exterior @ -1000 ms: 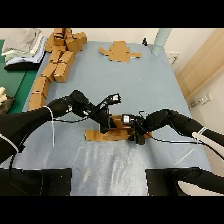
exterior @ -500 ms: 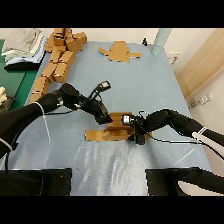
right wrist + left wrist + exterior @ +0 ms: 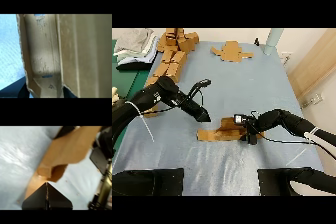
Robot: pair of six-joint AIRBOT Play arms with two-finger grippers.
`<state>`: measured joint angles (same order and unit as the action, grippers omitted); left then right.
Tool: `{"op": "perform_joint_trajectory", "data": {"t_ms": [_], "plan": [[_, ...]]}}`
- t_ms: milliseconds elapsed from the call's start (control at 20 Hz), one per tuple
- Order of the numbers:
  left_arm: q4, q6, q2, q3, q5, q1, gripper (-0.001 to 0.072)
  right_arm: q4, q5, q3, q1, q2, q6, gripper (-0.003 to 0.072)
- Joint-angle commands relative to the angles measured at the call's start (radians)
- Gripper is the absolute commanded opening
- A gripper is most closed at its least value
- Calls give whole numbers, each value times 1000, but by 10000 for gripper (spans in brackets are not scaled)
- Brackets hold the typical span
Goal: Fold the box.
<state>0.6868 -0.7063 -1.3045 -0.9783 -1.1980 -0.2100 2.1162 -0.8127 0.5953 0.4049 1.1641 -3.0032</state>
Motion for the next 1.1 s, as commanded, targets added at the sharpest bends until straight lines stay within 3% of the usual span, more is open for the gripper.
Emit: {"op": "perform_joint_trajectory", "data": {"t_ms": [0,150,400,600,750,850,1050], "plan": [[-10,-198,4,26,-172,-42,13,0,0,0,0,0,0,474],[-171,-229,3,76,-106,-146,13,0,0,0,0,0,0,474],[-269,-247,-10,50,187,-187,13,0,0,0,0,1,0,474],[-247,-284,-99,-12,297,-190,12,0,0,0,0,1,0,474],[-145,-379,-161,-24,363,-190,12,0,0,0,0,1,0,474],[-56,-451,-190,-24,371,-190,12,0,0,0,0,1,0,474],[-35,-472,-216,-24,386,-190,12,0,0,0,0,1,0,474]]}}
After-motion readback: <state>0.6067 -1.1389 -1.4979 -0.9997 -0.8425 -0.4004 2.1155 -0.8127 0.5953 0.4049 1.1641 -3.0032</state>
